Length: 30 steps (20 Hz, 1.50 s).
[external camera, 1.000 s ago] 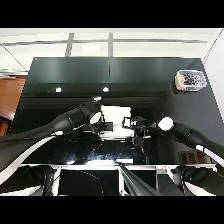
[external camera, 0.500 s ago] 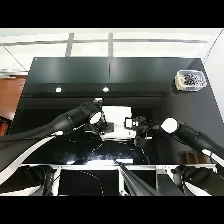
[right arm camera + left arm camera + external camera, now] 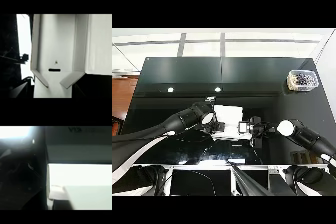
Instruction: Fold the box and place the chain.
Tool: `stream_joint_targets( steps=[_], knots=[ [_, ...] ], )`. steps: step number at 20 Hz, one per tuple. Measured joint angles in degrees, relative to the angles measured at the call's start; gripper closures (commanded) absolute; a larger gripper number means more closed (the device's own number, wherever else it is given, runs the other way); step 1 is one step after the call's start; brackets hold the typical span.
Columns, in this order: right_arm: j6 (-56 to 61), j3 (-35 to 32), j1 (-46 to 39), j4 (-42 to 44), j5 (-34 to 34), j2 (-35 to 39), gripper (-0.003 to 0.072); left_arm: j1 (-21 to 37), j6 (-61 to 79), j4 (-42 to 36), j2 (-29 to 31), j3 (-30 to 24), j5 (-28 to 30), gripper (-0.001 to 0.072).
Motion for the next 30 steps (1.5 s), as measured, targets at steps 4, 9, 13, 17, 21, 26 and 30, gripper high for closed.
stream_joint_targets(
  steps=[4,9,13,17,21,26,30],
  knots=[
    [-0.5,0.0,0.1,1.5,-2.7,-0.9,0.0146,-0.2,0.0,1.0,0.0,0.0,-0.9,0.0685],
    [-1.1,0.0,1.4,5.2,-3.3,-1.5,0.0388,-0.3,0.2,1.3,0.0,0.0,-1.2,0.0685],
    [-1.1,0.0,2.8,8.7,-3.8,-1.8,0.0389,-0.3,0.2,1.4,0.0,0.0,-1.4,0.0684],
    [-1.1,0.0,3.4,14.4,-5.4,-2.8,0.0388,-0.3,0.2,1.2,0.0,0.0,-1.5,0.0684],
    [-1.1,0.0,3.7,16.9,-6.6,-4.0,0.0389,-0.3,0.2,0.9,0.0,0.0,-1.4,0.0684],
    [-1.0,0.0,3.8,17.4,-7.1,-4.5,0.0361,-0.3,0.0,0.5,0.0,0.0,-1.0,0.0684],
    [-0.5,0.0,3.8,17.2,-7.3,-4.6,0.0568,-0.3,0.0,0.4,0.0,0.0,-1.0,0.0683]
  ],
)
